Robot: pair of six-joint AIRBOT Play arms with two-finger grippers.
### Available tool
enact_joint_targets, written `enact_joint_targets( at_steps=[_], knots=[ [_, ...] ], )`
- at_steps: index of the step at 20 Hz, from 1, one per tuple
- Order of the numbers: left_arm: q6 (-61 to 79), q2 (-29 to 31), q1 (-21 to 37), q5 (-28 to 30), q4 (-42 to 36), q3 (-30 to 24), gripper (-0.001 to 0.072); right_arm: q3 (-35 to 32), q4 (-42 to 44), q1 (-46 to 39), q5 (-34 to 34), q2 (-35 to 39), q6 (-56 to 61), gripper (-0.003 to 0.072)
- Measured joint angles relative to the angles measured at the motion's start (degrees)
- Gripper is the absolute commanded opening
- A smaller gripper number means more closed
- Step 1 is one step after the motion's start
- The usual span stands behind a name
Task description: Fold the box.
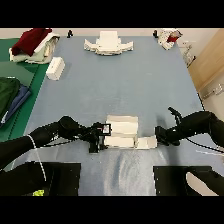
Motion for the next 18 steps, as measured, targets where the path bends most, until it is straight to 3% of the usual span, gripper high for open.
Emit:
enact_joint_targets(
  at_steps=[6, 12, 13, 15, 16, 18],
  knots=[
    [0.0, 0.0, 0.0, 0.0, 0.0, 0.0, 0.0464, -2.2, 3.4, 5.8, 3.6, -0.1, -2.0, 0.0003],
    [0.0, 0.0, 0.0, 0.0, 0.0, 0.0, 0.0464, 0.7, 4.4, 10.8, 5.3, 2.8, -1.9, 0.0005],
    [0.0, 0.0, 0.0, 0.0, 0.0, 0.0, 0.0464, 1.3, 4.5, 11.2, 5.3, 3.7, -1.4, 0.0025],
    [0.0, 0.0, 0.0, 0.0, 0.0, 0.0, 0.0464, 1.9, 4.5, 11.6, 5.3, 4.8, -0.7, 0.0281],
    [0.0, 0.0, 0.0, 0.0, 0.0, 0.0, 0.0464, 2.1, 4.5, 11.7, 5.3, 5.1, -0.5, 0.0337],
    [0.0, 0.0, 0.0, 0.0, 0.0, 0.0, 0.0464, 2.4, 4.7, 11.9, 5.3, 5.6, -0.2, 0.0338]
  ],
)
